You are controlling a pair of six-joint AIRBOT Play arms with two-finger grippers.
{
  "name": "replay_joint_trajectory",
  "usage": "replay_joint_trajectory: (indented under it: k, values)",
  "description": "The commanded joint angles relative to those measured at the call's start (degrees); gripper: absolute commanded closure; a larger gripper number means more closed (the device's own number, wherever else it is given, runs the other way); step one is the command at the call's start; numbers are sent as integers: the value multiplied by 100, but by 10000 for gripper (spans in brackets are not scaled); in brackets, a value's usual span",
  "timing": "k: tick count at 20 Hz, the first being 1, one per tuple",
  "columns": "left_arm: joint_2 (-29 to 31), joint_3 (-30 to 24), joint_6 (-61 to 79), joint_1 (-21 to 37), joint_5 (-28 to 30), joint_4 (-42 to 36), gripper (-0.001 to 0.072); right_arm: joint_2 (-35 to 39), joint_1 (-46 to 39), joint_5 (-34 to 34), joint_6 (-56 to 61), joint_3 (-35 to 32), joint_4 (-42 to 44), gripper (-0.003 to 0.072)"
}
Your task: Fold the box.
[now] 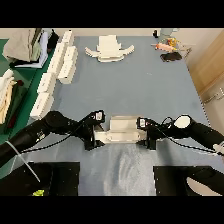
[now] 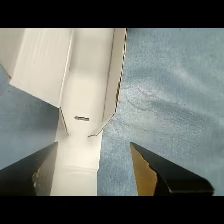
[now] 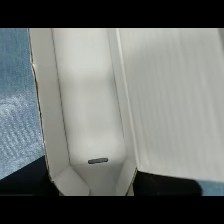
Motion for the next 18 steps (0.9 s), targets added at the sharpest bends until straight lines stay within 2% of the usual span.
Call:
replay_joint_trajectory:
  k: [1,9,10,11,12,18]
  values:
    - [-516,-37,704,-52,289,-398,4,4,-2,2,0,2,-2,177]
    - [-898,-37,1816,-267,671,-1340,6,4,-2,2,0,2,0,177]
    - [-931,-37,1888,-295,675,-1399,72,4,-2,2,0,2,0,177]
    - [-957,-37,1965,-310,686,-1399,209,4,-2,2,0,0,0,177]
    - [-975,-37,2035,-339,702,-1397,244,4,-2,2,0,2,-2,177]
    - [-975,-37,2046,-444,898,-1390,243,4,-2,2,0,2,-2,177]
